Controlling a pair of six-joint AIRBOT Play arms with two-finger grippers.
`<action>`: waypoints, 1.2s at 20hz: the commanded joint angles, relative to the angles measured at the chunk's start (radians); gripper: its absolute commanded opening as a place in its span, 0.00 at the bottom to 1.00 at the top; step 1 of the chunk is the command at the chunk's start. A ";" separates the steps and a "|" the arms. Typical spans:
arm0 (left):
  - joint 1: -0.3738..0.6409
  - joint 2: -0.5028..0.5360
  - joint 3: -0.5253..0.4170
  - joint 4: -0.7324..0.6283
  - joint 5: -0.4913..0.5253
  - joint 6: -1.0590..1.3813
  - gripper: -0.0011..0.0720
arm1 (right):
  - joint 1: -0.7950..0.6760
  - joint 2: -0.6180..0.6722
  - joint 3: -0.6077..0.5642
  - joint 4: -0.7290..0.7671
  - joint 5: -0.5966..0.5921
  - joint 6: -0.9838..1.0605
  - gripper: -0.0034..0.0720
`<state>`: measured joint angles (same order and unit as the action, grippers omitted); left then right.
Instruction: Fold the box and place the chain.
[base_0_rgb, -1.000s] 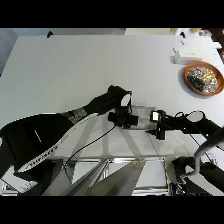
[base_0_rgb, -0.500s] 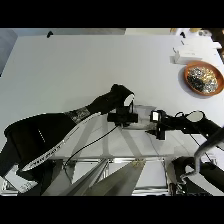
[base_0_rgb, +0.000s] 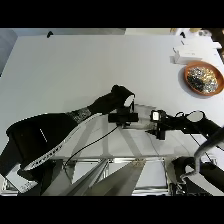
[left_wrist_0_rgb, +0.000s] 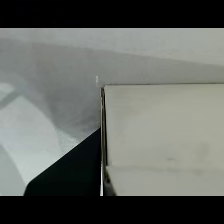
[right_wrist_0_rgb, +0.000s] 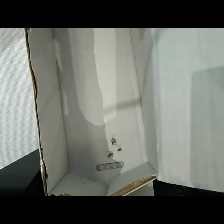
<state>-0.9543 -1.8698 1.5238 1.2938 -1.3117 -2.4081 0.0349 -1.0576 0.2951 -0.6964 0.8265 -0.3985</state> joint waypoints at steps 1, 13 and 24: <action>-0.001 -0.003 0.000 0.005 -0.004 -0.001 0.23 | 0.000 0.000 0.000 0.000 0.000 -0.001 0.59; 0.015 0.042 0.000 0.004 -0.063 0.166 0.58 | 0.000 0.000 0.000 0.000 0.000 -0.001 0.59; 0.094 0.369 -0.100 -0.008 -0.173 0.779 0.61 | 0.000 0.000 0.000 0.000 0.000 -0.001 0.59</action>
<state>-0.8848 -1.6093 1.4799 1.2964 -1.4643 -1.8523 0.0349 -1.0576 0.2951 -0.6971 0.8265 -0.4004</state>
